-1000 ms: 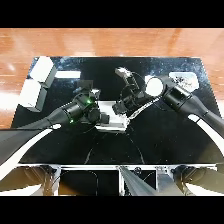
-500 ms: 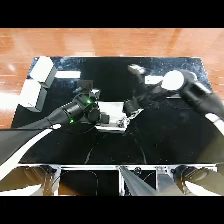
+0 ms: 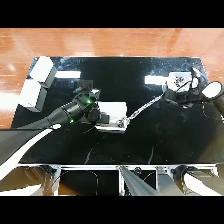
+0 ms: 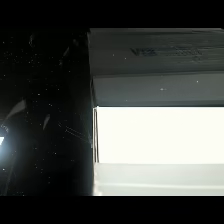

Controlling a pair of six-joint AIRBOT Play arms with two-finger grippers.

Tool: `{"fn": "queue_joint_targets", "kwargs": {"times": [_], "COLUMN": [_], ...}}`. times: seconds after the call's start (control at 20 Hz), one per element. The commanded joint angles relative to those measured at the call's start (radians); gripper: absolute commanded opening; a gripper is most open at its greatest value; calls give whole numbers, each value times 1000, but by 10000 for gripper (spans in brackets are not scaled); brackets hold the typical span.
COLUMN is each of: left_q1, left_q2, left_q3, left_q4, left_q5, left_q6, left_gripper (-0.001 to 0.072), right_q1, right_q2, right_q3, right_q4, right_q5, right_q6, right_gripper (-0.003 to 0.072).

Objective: Fold the box and place the chain.

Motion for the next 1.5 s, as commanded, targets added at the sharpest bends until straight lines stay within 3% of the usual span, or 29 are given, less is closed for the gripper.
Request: {"fn": "queue_joint_targets", "kwargs": {"times": [0.0, 0.25, 0.6, 0.65, 0.7, 0.75, 0.95, 1.15, 1.35, 1.45], "left_q1": [0, 0, 0, 0, 0, 0, 0, 0, 0, -1], "left_q2": [0, 0, 0, 0, 0, 0, 0, 0, 0, 0], "left_q3": [1, 1, 1, 1, 1, 1, 1, 1, 1, 1], "left_q4": [0, -4, -3, -3, -3, -3, -3, -3, -3, -4], "left_q5": [1, 1, 1, 1, 1, 1, 1, 0, -1, -3], "left_q6": [0, 0, 0, 0, 0, 0, 0, 0, 0, 0], "left_gripper": [26, 25, 26, 26, 26, 26, 25, 26, 26, 26], "right_q1": [-57, -51, -19, -18, -18, -17, -14, 2, 48, 90], "right_q2": [-141, -331, -393, -395, -393, -393, -340, -139, 87, 166], "right_q3": [47, 198, 209, 210, 211, 217, 266, 270, 270, 286], "right_q4": [28, 77, 77, 73, 79, 85, 143, 161, 350, 443], "right_q5": [-183, -198, -185, -182, -168, -146, -34, 46, 235, 276], "right_q6": [98, 130, 129, 121, 93, 66, -88, -183, -330, -358], "right_gripper": [665, 664, 664, 549, 104, 30, 32, 32, 32, 32]}}
